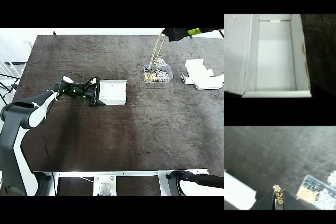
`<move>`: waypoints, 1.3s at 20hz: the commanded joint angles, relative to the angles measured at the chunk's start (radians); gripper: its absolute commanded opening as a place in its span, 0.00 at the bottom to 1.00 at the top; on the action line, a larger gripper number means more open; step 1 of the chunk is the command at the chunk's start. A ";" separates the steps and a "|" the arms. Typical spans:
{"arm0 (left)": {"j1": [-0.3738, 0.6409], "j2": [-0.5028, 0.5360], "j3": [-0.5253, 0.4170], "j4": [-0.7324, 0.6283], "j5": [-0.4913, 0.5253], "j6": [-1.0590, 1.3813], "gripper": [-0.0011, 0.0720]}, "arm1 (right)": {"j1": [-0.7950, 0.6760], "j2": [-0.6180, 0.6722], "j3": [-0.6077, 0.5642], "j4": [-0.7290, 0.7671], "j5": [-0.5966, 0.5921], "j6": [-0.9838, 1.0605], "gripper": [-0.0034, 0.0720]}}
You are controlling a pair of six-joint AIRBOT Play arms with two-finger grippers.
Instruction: Fold the box and place the chain.
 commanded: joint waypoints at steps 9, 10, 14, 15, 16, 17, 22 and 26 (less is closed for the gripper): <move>0.000 -0.001 0.000 0.000 0.000 0.000 0.70 | 0.276 0.019 -0.162 0.000 -0.002 0.034 0.06; 0.000 -0.001 0.000 0.000 0.000 0.000 0.70 | 0.288 0.019 -0.204 0.000 -0.043 0.039 0.06; 0.000 -0.001 0.000 0.000 0.000 0.000 0.70 | 0.302 0.009 -0.364 0.006 -0.224 0.083 0.06; 0.000 -0.001 0.000 0.000 0.000 0.000 0.70 | 0.301 0.004 -0.401 0.008 -0.271 0.100 0.06; 0.000 -0.001 0.000 0.000 0.000 0.000 0.70 | 0.301 -0.003 -0.430 0.013 -0.306 0.111 0.06; 0.000 -0.001 0.000 0.000 0.000 0.000 0.70 | 0.301 -0.011 -0.457 0.023 -0.335 0.119 0.06; 0.000 -0.001 0.000 0.000 0.000 0.000 0.70 | 0.301 -0.112 -0.534 0.076 -0.488 0.144 0.06; 0.000 -0.001 0.000 0.000 0.000 0.000 0.70 | 0.301 -0.244 -0.550 0.081 -0.581 0.167 0.06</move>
